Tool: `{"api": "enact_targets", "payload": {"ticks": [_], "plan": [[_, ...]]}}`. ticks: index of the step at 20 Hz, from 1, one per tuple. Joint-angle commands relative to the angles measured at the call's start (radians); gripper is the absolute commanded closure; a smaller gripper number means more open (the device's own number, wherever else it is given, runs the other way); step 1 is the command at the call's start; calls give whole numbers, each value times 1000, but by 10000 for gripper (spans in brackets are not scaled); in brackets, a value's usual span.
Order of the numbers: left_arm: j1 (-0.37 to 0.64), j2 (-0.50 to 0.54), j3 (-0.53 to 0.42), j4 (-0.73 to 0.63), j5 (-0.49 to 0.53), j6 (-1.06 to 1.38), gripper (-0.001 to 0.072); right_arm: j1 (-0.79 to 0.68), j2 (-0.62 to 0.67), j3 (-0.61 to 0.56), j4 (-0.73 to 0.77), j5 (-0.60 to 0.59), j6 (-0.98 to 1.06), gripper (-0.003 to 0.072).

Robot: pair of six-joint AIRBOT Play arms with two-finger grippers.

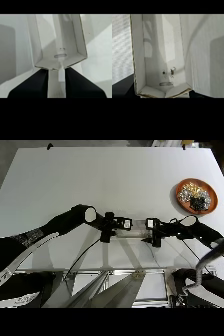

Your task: Fold the box and place the chain.

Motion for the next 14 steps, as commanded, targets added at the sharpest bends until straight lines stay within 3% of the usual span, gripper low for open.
{"api": "enact_targets", "payload": {"ticks": [1,2,3,6,9,11,13,14], "plan": [[-17,-20,0,-58,44,3,514,0,1,0,0,0,0,350],[-24,-29,-1,-72,56,3,575,0,1,0,0,0,0,350],[-30,-37,0,-82,70,3,592,0,1,0,0,0,0,350],[-42,-48,0,-108,114,-3,591,0,1,0,0,0,0,350],[-49,-48,0,-120,117,-62,541,0,1,0,0,0,0,350],[-49,-48,0,-118,117,-132,302,0,1,0,0,0,0,350],[-49,-48,0,-114,113,-193,164,0,1,0,0,0,0,350],[-49,-48,0,-113,108,-211,153,0,1,0,0,0,0,350]]}}
